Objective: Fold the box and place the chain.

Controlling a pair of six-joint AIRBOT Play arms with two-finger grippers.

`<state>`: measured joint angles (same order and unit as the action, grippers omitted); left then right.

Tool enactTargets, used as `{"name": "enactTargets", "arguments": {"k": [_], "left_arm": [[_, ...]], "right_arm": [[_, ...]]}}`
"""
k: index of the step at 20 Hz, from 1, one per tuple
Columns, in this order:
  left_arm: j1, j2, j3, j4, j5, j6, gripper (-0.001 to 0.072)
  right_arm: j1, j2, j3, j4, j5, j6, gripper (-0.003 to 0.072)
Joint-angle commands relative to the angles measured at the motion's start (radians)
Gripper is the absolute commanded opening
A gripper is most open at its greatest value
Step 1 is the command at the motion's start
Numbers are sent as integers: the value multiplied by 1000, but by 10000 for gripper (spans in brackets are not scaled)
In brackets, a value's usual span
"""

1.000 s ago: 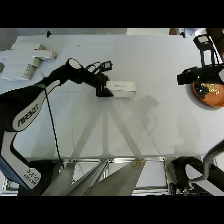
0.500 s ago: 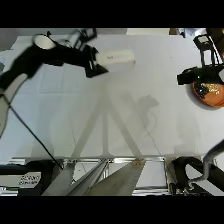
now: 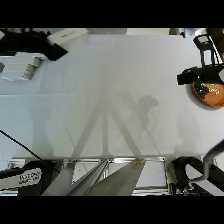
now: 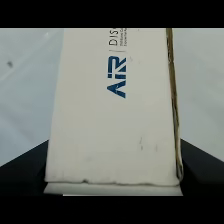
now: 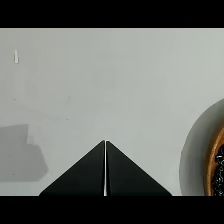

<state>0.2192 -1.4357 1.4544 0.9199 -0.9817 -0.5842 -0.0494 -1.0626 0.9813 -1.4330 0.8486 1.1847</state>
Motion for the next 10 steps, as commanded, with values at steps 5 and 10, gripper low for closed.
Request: {"name": "enactTargets", "arguments": {"k": [5,10], "left_arm": [[155,-22,-69,39,210,-197,533],[150,-29,-225,35,341,-199,533]], "right_arm": [[0,0,1,0,0,0,11],[-1,0,1,0,0,0,11]]}}
